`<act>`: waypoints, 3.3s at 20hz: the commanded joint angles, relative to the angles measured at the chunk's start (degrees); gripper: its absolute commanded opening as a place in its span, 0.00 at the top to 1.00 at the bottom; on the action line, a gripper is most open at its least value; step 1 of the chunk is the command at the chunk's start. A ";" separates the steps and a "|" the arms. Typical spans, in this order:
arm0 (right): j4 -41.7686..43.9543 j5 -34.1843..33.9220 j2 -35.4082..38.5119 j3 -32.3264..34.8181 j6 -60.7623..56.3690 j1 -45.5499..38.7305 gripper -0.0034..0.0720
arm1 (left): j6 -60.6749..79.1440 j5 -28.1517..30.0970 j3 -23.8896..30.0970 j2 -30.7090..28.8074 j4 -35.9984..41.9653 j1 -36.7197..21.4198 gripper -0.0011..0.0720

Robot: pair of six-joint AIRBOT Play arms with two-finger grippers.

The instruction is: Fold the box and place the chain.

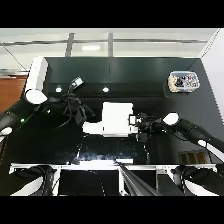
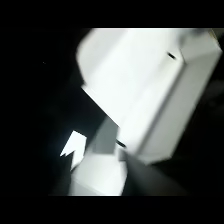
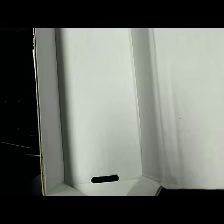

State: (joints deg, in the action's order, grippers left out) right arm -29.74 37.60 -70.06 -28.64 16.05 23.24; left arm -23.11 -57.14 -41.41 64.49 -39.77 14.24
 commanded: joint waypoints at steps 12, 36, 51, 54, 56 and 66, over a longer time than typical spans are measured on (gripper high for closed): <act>-0.55 0.07 0.02 0.02 0.04 -0.02 0.32 | 16.90 14.86 7.28 2.47 -10.51 14.71 0.04; -0.55 0.04 0.02 0.02 0.04 -0.02 0.32 | 21.66 17.51 7.28 7.30 11.78 15.76 0.71; -0.55 0.02 0.02 0.02 0.04 -0.02 0.32 | 1.68 14.38 3.65 -0.68 -8.79 12.59 0.95; -0.52 0.04 0.02 0.02 0.04 -0.02 0.32 | -9.03 11.34 3.02 -10.27 -17.16 6.32 0.95; -0.55 0.04 0.02 0.02 0.02 -0.02 0.32 | -26.69 9.14 3.02 -14.14 -18.49 -0.20 0.95; -0.31 0.09 0.02 0.02 0.00 0.09 0.32 | -47.01 -7.39 14.82 0.09 4.72 -16.94 0.95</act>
State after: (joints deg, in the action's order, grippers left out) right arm -30.26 37.63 -70.02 -28.67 16.10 23.29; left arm -70.96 -61.54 -29.93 59.44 -46.13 -0.89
